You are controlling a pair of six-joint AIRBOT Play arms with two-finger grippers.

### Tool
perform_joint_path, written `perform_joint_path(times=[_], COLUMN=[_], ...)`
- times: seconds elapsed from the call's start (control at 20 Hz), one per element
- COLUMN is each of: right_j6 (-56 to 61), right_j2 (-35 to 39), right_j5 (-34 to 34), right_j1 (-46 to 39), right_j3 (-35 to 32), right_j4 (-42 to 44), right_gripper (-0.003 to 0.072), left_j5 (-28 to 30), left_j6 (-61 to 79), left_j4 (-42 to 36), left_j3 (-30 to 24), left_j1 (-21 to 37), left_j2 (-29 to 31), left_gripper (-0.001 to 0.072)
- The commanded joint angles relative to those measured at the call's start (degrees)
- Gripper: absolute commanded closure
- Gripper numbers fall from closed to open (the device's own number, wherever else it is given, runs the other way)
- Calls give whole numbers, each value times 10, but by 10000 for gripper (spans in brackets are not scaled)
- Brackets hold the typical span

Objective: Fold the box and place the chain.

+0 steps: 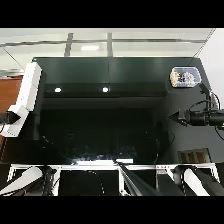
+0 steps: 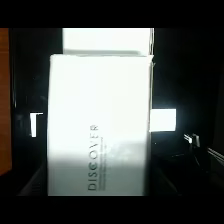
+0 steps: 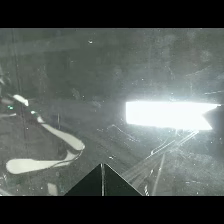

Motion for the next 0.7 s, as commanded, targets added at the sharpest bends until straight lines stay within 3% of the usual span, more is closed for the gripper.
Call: perform_joint_path(times=[0.0, 0.25, 0.4, 0.45, 0.5, 0.55, 0.65], right_j6=[10, -6, -19, -19, -19, -19, -19], right_j2=[0, 0, 0, 0, 0, 0, 1], right_j5=[0, 0, -51, -78, -113, -145, -193], right_j1=[0, 3, 76, 120, 168, 209, 269], right_j3=[0, 0, 37, 60, 86, 108, 132], right_j4=[0, 42, 52, 40, 8, -35, -122], right_gripper=[666, 666, 666, 666, 666, 667, 666], left_j5=[24, 29, 28, 27, 15, 1, -20], left_j6=[5, 5, -29, -55, -85, -100, -145], left_j4=[-4, -17, -112, -149, -182, -210, -211], left_j3=[0, 49, 103, 116, 126, 129, 120], left_j1=[-3, -66, -137, -163, -191, -218, -284], left_j2=[-3, 25, 50, 58, 68, 77, 101], left_gripper=[-11, -11, 28, 249, 633, 684, 687])
